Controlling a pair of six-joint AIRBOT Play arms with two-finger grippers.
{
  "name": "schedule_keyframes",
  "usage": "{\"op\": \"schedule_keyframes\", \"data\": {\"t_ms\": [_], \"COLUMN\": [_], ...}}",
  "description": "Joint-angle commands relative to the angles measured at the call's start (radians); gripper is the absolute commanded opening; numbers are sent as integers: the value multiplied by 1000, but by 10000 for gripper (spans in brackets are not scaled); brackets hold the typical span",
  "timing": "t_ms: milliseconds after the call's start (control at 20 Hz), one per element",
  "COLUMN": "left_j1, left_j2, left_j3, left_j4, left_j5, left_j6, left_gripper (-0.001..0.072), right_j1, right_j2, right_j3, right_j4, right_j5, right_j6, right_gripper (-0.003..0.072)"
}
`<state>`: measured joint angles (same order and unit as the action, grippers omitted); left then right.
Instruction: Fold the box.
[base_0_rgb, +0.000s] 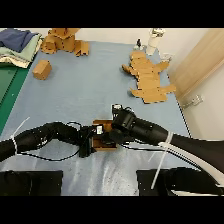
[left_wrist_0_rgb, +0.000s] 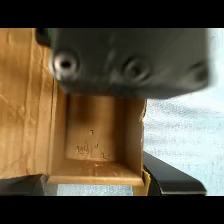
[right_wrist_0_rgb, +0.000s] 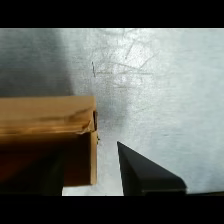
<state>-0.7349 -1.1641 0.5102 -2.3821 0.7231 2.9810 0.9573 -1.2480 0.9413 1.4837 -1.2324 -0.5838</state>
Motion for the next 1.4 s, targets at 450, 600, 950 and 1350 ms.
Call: {"op": "schedule_keyframes", "data": {"t_ms": [450,600,950,1350], "left_j1": [0,0,0,0], "left_j2": [0,0,0,0], "left_j3": [0,0,0,0], "left_j4": [0,0,0,0], "left_j5": [0,0,0,0], "left_j6": [0,0,0,0], "left_gripper": [592,592,592,592], "right_j1": [-80,-124,-549,-805], "right_j2": [147,144,89,-267], "right_j3": [1,0,-9,-11], "right_j4": [-11,-12,237,1291], "right_j5": [-101,-109,224,-130], "right_j6": [-97,-154,-670,-1661], "right_gripper": [429,396,2,2]}}
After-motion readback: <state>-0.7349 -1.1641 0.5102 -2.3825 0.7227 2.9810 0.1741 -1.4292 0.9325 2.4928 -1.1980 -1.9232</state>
